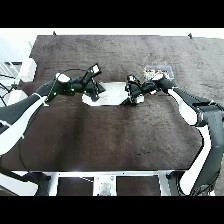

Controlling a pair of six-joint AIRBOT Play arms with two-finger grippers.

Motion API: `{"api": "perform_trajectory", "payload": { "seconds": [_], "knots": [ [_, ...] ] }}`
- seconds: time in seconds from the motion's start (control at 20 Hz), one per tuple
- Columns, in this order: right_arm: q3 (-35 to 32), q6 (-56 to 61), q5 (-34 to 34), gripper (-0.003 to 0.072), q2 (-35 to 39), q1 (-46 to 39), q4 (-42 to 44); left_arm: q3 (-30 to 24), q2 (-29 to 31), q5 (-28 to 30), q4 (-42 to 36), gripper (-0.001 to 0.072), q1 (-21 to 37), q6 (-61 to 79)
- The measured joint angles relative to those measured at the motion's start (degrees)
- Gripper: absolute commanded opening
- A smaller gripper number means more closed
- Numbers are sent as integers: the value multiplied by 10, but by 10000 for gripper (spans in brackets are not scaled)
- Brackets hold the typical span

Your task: Fold the box and place the chain.

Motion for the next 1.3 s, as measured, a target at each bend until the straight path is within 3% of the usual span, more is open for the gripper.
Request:
{"api": "perform_trajectory", "payload": {
  "seconds": [0.35,0.75,1.05,1.3],
  "knots": [
    [0,0,0,556,0,0,0,103,-81,14,29,17,6,-34],
    [0,0,0,556,0,0,0,123,-123,17,43,18,7,-45],
    [0,0,0,556,0,0,0,144,-131,5,57,19,7,-45],
    [0,0,0,556,0,0,0,183,-100,-62,122,24,16,-67]
  ]
}}
